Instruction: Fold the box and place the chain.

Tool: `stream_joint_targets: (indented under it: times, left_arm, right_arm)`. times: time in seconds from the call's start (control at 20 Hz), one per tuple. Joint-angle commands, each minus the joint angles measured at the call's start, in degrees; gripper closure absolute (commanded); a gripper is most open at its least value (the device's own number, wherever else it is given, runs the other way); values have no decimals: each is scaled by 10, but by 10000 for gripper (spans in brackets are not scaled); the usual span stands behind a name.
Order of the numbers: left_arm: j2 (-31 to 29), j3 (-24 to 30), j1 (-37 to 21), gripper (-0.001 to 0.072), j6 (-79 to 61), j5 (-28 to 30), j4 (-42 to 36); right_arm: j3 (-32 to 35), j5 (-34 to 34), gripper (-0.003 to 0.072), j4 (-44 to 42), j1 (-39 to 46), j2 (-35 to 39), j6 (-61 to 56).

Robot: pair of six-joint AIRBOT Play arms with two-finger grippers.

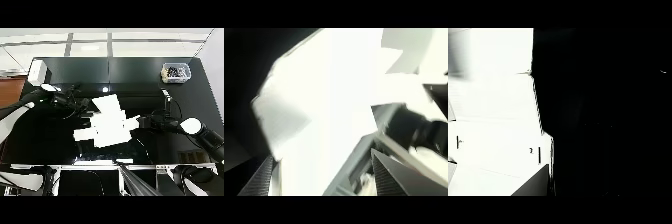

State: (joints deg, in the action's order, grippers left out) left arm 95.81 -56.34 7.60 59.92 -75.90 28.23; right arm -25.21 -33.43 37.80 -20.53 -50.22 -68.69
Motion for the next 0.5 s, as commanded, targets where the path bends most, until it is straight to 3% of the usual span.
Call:
stream_joint_targets:
  times: [0.0,0.05,0.1,0.2,0.25,0.45]
  left_arm:
    - [55,-43,17,52,-41,-69,-8]
    - [61,-54,21,159,-74,-88,-8]
    - [64,-65,23,217,-126,-126,0]
    - [66,-83,27,267,-184,-171,34]
    - [66,-92,28,322,-184,-170,56]
    - [73,-123,45,371,-197,-172,111]
  right_arm:
    - [0,2,674,0,-3,0,-1]
    - [0,2,674,0,-3,0,-1]
    - [0,2,674,0,-3,0,-1]
    - [0,2,674,2,-3,0,-1]
    - [0,2,674,2,-3,0,-1]
    - [0,0,674,2,-3,0,-1]
